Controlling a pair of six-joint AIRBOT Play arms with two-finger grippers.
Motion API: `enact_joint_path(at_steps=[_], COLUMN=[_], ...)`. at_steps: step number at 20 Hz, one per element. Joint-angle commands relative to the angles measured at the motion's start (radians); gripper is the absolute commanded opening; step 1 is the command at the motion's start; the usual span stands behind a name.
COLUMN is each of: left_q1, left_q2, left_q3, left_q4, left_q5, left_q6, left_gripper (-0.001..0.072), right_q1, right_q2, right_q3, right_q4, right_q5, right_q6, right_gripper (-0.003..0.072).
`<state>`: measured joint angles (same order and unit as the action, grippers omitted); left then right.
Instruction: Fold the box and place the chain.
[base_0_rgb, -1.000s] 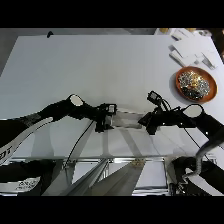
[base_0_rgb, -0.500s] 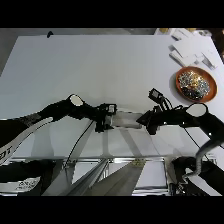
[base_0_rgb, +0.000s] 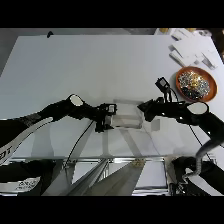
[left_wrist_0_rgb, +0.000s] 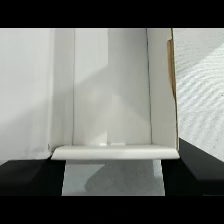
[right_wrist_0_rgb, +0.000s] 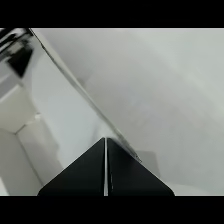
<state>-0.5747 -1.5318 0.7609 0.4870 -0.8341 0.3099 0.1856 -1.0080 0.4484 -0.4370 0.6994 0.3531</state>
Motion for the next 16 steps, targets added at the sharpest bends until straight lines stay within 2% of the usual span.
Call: enact_joint_path(at_steps=[1,4,7,10,16], left_q1=[0.0,0.0,0.0,0.0,0.0], left_q2=[0.0,0.0,0.0,0.0,0.0], left_q3=[0.0,0.0,0.0,0.0,0.0], left_q4=[0.0,0.0,0.0,0.0,0.0], left_q5=[0.0,0.0,0.0,0.0,0.0], left_q6=[0.0,0.0,0.0,0.0,0.0], left_gripper=[0.015,0.015,0.015,0.015,0.015], right_q1=[0.0,0.0,0.0,0.0,0.0], right_q2=[-0.102,-0.117,-0.077,0.026,0.243], right_q3=[0.001,0.002,0.033,0.072,0.072], right_q4=[-0.026,-0.114,-0.144,-0.284,-0.65], right_q5=[-0.044,0.016,0.107,0.182,0.312], right_q6=[0.094,0.122,0.122,0.219,0.222], right_gripper=[0.0017,0.0017,0.0017,0.0017,0.0017])
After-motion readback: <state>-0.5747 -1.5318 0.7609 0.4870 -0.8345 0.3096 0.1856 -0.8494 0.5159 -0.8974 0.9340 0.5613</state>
